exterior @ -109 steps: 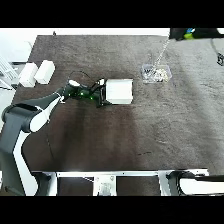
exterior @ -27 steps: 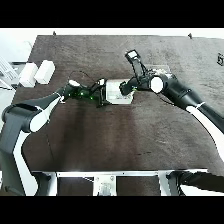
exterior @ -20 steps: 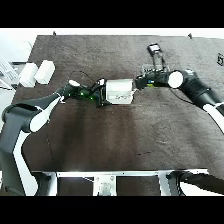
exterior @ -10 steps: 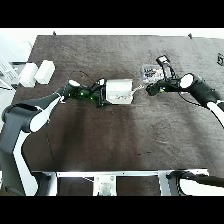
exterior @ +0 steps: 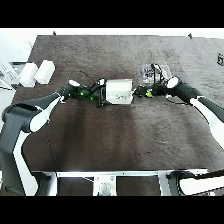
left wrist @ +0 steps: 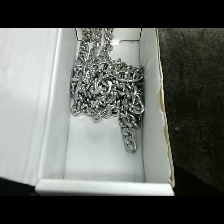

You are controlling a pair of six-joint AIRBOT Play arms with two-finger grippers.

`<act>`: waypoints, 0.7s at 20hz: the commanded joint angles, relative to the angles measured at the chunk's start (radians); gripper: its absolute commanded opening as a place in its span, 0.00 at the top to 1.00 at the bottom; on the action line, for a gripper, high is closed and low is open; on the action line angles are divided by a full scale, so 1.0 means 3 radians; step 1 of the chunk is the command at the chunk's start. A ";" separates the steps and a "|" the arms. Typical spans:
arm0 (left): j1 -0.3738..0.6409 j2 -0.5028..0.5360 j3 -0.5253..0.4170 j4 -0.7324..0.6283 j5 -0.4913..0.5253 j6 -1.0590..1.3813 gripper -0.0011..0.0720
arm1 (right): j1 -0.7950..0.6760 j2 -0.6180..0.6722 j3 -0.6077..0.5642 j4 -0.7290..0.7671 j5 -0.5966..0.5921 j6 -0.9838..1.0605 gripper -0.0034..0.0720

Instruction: Fold the box and place the chain.

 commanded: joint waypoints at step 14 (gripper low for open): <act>0.0003 0.0003 0.0003 0.0001 0.0000 0.0000 0.34 | 0.0280 -0.0228 -0.0100 0.0598 -0.0568 0.1134 0.49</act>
